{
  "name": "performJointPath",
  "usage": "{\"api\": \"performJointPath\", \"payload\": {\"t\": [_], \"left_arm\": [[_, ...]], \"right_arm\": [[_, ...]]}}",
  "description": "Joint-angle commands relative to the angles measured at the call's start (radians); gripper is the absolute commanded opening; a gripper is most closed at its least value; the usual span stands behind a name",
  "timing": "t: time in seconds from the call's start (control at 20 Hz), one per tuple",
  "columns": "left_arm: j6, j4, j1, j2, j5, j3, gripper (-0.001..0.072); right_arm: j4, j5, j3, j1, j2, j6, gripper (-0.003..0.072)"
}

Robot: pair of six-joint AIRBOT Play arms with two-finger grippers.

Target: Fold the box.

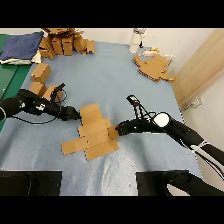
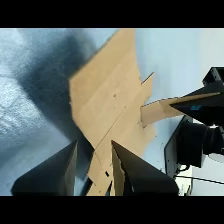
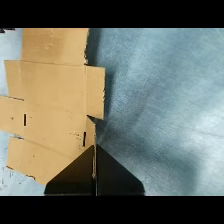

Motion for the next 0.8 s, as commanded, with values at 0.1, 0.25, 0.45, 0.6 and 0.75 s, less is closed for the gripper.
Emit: {"api": "performJointPath", "payload": {"t": [0.1,0.25,0.45,0.6,0.75], "left_arm": [[0.039,-0.014,-0.015,-0.075,0.003,0.000,0.0337],[0.125,-0.095,-0.070,-0.100,0.003,0.001,0.0337],[0.208,-0.159,-0.122,-0.123,-0.008,0.016,0.0336],[0.239,-0.166,-0.123,-0.141,-0.051,0.030,0.0333],[0.288,-0.165,-0.123,-0.141,-0.086,0.030,0.0166]], "right_arm": [[-0.022,-0.011,-0.008,0.022,0.007,0.044,-0.0001],[-0.030,-0.011,-0.010,0.022,0.007,0.060,-0.0001],[-0.042,-0.011,-0.014,0.022,0.007,0.074,-0.0001],[-0.047,-0.008,-0.014,0.022,0.007,0.080,-0.0002],[-0.047,-0.008,-0.014,0.022,0.007,0.086,-0.0001]]}}
